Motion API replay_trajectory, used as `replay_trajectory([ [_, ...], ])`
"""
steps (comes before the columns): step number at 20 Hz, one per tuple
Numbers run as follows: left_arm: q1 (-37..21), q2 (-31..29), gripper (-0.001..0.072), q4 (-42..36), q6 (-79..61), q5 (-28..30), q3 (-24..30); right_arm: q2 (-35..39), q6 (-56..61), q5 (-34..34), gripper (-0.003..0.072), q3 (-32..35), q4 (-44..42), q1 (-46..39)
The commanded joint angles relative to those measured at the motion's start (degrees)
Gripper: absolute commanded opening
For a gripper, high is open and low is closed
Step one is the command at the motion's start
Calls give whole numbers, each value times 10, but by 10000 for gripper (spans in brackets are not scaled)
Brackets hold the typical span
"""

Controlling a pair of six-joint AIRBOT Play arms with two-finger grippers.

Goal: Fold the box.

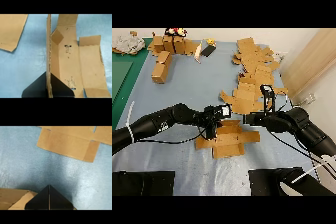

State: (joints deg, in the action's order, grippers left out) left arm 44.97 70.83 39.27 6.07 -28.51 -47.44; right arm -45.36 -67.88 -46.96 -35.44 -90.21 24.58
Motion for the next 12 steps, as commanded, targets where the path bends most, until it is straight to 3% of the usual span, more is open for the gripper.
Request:
replay_trajectory([
  [1,1,-3,11,-3,-26,43,10,0,0,6,5,0,-1,0],
  [12,29,2,12,-7,-31,29,33,0,0,19,5,0,-7,0],
])
